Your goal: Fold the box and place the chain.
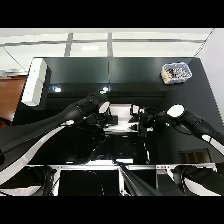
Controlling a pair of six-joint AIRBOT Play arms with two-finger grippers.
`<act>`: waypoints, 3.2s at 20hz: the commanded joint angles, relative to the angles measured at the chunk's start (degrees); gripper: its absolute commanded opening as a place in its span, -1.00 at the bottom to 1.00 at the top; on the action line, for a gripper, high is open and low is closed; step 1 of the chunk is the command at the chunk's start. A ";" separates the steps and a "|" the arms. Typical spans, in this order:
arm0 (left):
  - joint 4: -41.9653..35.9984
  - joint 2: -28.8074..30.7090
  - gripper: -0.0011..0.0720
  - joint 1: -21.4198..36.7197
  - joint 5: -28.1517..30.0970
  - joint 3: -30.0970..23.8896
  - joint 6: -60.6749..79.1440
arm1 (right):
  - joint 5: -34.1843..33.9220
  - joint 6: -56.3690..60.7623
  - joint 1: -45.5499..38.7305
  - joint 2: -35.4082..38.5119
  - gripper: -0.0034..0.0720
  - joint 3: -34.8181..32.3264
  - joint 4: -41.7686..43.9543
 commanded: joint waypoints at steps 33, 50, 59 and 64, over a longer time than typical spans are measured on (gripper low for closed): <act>-0.13 -0.04 -0.90 0.04 0.07 0.02 -0.02 | 28.92 65.07 -18.21 -7.91 0.34 8.44 -0.26; -0.13 -0.04 -0.90 0.04 -0.20 0.02 -0.02 | 11.17 109.94 7.93 -8.00 0.05 18.80 -30.38; -0.13 -0.04 -0.90 0.04 -0.15 0.02 -0.02 | 13.57 133.13 17.94 -10.05 0.05 22.58 -53.35; -0.13 -0.04 -0.90 0.04 -0.17 0.02 -0.02 | 14.58 134.90 19.58 -12.13 0.05 23.19 -53.68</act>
